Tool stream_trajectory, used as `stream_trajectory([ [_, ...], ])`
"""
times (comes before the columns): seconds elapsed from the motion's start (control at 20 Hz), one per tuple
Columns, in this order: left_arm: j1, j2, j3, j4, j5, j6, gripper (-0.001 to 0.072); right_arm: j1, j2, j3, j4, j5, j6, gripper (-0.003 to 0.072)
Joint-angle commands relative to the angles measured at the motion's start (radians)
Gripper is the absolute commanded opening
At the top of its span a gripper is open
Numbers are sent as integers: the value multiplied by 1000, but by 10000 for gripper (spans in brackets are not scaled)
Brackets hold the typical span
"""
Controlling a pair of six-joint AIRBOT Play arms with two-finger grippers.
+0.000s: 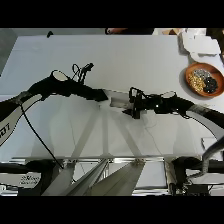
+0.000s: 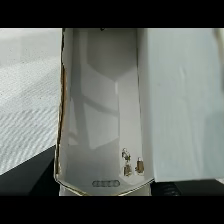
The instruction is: Fold the box and place the chain.
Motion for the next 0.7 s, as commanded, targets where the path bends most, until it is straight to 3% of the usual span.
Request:
stream_trajectory([
  [0.0,-14,-1,1,-9,0,-30,598,0,0,0,1,0,0,453],
  [0.15,-22,-1,1,-8,27,-53,559,0,0,0,1,0,0,453],
  [0.65,-22,0,1,135,81,-115,558,0,0,0,1,0,0,453],
])
